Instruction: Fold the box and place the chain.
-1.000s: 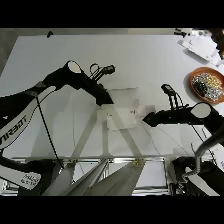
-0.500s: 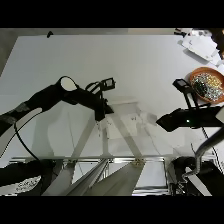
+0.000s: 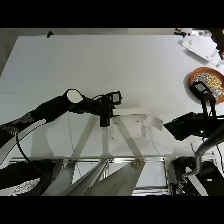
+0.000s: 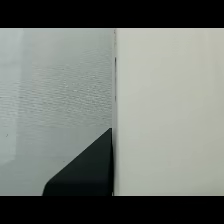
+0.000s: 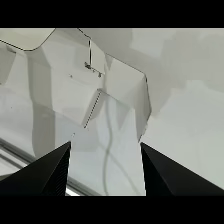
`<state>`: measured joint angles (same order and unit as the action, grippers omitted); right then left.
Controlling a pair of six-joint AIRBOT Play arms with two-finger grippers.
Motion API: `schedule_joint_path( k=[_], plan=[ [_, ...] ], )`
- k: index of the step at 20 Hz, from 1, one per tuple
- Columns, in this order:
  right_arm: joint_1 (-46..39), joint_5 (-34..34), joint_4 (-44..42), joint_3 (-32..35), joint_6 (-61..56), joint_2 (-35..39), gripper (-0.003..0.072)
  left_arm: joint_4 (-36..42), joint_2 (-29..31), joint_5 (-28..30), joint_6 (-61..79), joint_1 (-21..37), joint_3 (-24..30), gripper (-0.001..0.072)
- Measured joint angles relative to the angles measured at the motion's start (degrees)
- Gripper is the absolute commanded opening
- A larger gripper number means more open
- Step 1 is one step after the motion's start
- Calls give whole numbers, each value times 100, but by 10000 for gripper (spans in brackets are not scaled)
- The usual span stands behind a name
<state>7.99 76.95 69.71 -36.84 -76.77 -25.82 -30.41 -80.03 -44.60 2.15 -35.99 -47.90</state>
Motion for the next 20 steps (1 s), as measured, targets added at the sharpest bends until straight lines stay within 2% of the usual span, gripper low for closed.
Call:
schedule_joint_path(
  k=[6, 15, 20],
  plan=[
    [0, -223, 15, 37, -9, 35, 483, -116, -227, 280, 131, -46, 13, 10],
    [0, -442, 44, 745, 26, 35, 484, -245, -332, 466, 267, -50, 13, 10],
    [0, -546, 42, 885, 33, 35, 484, -254, -417, 579, 376, -50, 13, 11]
  ],
)
